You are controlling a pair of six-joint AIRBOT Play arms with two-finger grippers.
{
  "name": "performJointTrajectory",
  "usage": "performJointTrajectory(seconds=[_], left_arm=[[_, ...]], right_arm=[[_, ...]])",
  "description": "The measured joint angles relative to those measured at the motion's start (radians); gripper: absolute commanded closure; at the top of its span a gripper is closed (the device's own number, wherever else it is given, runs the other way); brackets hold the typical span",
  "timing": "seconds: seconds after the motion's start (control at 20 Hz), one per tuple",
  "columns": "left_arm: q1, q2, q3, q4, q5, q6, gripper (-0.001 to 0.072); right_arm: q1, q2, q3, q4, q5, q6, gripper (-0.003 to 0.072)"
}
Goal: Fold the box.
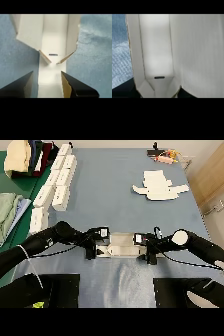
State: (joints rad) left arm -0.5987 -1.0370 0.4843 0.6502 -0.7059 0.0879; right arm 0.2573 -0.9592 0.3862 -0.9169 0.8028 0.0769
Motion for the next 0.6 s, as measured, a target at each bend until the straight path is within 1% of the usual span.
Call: performJointTrajectory(seconds=[0.1, 0.15, 0.2, 0.6], left_arm=[[-0.022, -0.005, 0.000, -0.031, 0.003, 0.032, 0.0192], [-0.031, -0.010, 0.000, -0.045, 0.006, 0.043, 0.0394], [-0.039, -0.015, 0.000, -0.058, 0.010, 0.052, 0.0480], [-0.066, -0.045, 0.000, -0.131, 0.039, 0.077, 0.0483]], right_arm=[[0.000, 0.000, 0.000, 0.000, 0.000, 0.000, 0.0181], [0.000, 0.000, 0.000, 0.000, 0.000, 0.000, 0.0181], [0.000, 0.000, 0.000, 0.000, 0.000, 0.000, 0.0181], [0.000, 0.000, 0.000, 0.000, 0.000, 0.000, 0.0181]])
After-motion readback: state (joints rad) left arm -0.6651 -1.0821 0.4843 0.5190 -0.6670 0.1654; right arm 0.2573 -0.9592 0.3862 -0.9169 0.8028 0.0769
